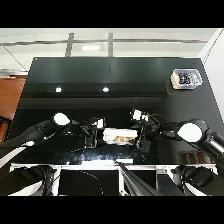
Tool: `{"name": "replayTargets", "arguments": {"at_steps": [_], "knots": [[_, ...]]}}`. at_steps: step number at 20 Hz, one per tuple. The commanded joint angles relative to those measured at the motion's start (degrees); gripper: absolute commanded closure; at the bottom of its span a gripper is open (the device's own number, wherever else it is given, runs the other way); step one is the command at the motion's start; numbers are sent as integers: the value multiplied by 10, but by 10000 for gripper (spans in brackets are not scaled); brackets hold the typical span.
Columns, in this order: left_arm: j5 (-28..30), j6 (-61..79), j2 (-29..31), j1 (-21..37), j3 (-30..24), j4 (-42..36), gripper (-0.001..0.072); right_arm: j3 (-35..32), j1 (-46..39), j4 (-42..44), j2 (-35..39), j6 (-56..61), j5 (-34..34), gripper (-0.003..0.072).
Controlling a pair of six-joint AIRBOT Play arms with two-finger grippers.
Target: Fold the box and place the chain.
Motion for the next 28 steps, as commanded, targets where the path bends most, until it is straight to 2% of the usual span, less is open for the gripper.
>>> {"name": "replayTargets", "arguments": {"at_steps": [1, 5, 8, 11, 17, 28], "knots": [[0, 0, 0, 0, 0, 0, 366, 54, 0, -2, 3, 49, 50, 26], [0, 0, 0, 0, 0, 0, 366, 75, -42, -4, 21, 93, 40, 27], [0, 0, 0, 0, 0, 0, 366, 27, -68, -13, 20, 98, 18, 27], [0, 0, 0, 0, 0, 0, 366, -28, -53, 25, 16, 78, -4, 27], [0, 0, 0, 0, 0, 0, 366, -30, 10, 17, 8, 25, -8, 27], [0, 0, 0, 0, 0, 0, 366, -30, 15, -15, -17, 12, -28, 27]]}}
